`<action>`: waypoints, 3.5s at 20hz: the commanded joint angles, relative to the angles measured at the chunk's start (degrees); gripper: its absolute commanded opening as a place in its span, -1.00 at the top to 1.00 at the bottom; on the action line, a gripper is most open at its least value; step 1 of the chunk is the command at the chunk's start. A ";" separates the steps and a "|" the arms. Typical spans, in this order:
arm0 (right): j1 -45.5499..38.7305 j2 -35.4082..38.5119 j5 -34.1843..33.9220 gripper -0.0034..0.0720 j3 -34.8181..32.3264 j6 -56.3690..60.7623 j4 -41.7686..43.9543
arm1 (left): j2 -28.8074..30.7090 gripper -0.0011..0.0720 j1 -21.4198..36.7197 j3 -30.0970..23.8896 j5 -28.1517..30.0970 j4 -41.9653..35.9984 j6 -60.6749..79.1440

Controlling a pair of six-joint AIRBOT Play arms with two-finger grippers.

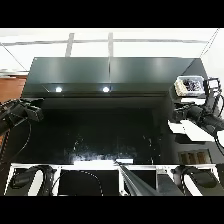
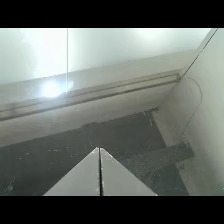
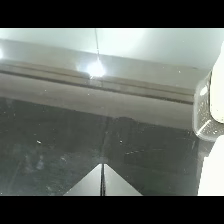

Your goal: Fold the box and place the chain.

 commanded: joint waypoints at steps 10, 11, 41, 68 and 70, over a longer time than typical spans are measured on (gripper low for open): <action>0.07 0.04 0.00 0.88 -0.04 0.02 0.02 | 0.04 0.89 -0.02 -0.02 0.02 -0.02 0.02; 0.07 0.04 0.00 0.88 -0.04 0.02 0.02 | 0.04 0.89 -0.02 -0.02 0.02 0.00 0.02; -61.31 -54.80 35.36 -1.00 41.48 -12.46 -6.54 | -8.55 -0.99 -5.64 -0.02 3.13 -0.02 0.02; -55.63 -48.76 51.41 0.88 30.38 -23.85 21.57 | -10.71 -0.97 -5.99 0.00 0.24 -0.44 -1.60; -51.56 -48.15 54.55 0.88 26.23 -23.82 28.28 | -10.82 -0.94 -7.85 -0.04 -2.71 0.02 -0.04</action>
